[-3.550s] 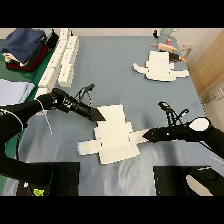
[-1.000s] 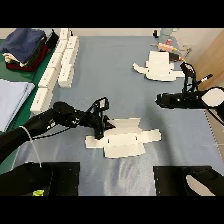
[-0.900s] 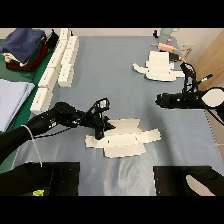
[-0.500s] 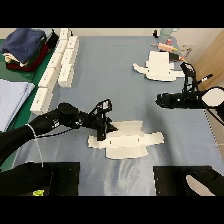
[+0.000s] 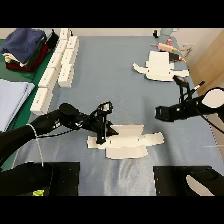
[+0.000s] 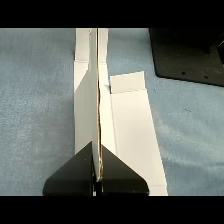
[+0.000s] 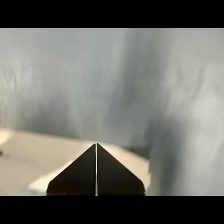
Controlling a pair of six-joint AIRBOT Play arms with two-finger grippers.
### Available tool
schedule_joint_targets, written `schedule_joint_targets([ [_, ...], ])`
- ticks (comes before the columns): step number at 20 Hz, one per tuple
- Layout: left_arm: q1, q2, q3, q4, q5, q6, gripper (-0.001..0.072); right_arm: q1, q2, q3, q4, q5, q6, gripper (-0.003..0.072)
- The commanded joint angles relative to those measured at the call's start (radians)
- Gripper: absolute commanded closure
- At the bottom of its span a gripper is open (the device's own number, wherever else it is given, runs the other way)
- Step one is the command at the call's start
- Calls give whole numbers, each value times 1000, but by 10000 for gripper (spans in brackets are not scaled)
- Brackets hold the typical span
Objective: Fold the box.
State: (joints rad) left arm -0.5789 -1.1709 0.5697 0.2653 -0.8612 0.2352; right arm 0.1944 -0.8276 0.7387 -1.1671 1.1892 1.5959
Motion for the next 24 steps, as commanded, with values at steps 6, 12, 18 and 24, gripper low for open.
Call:
schedule_joint_targets([
  [6,-1,1,1,0,-4,0,694,635,272,-226,-99,64,-103,511],
  [12,-1,1,1,0,-4,0,694,927,217,-360,-513,-148,-237,-5],
  [18,-1,1,1,0,-4,0,694,930,59,-364,-532,-323,-263,-5],
  [24,-1,1,1,0,-4,0,694,930,48,-304,-625,-334,16,-2],
])
